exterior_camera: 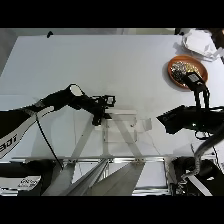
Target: Fold the box and place the chain.
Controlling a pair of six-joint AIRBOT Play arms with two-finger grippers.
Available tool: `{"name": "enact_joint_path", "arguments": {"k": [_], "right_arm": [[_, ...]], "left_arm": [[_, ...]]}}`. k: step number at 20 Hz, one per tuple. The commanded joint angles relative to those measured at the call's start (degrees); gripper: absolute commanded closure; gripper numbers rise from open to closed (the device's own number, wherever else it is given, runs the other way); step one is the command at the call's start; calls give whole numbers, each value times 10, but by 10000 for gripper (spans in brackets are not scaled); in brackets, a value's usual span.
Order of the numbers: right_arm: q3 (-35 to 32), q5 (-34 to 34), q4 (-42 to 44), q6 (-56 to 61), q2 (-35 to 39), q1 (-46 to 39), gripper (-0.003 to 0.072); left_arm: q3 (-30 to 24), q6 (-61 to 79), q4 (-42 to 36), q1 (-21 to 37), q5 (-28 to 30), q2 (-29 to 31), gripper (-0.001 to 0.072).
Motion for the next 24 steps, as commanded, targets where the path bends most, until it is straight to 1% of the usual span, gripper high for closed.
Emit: {"name": "enact_joint_path", "arguments": {"k": [1, 3, 9, 13, 24], "right_arm": [[0, 0, 0, 0, 0, 0, 350], [0, 0, 0, 0, 0, 0, 350], [0, 0, -2, 0, 0, 0, 350], [0, 0, -14, 0, 0, 0, 350], [0, 0, -15, -5, 0, 0, 349]], "left_arm": [[0, -9, 3, 0, 2, 0, 702], [0, -23, 4, 0, 6, 4, 705], [0, -44, 19, 0, 45, 22, 709], [0, -44, 19, 0, 47, 23, 708], [0, -42, 19, 0, 47, 23, 699]]}}
